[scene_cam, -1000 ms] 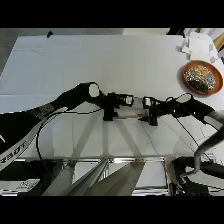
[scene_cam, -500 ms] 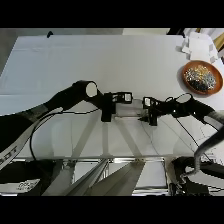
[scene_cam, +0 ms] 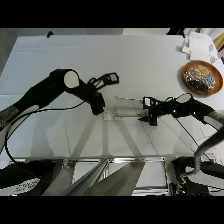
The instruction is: Fold the box and place the chain.
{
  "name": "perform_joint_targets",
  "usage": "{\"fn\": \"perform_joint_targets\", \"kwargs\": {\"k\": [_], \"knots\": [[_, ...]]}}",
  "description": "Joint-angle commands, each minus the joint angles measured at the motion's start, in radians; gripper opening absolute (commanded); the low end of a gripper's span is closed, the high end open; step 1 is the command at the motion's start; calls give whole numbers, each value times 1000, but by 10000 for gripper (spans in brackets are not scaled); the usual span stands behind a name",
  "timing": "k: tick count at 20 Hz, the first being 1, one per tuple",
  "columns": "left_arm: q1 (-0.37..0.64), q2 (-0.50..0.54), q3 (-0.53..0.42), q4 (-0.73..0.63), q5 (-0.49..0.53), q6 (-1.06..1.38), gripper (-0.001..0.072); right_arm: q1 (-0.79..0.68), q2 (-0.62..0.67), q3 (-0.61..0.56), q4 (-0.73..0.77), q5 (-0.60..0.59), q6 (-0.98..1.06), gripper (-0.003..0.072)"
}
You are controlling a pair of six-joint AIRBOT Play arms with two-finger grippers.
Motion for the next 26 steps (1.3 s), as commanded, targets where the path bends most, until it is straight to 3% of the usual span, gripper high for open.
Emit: {"fn": "perform_joint_targets", "kwargs": {"k": [1,11,26], "knots": [[56,-15,-8,6,-29,-250,5,0,0,0,0,0,0,400],[66,-206,-31,-35,-29,-455,5,0,0,0,0,0,0,400],[18,-214,-31,-197,-51,-425,9,0,0,0,0,0,0,400]]}}
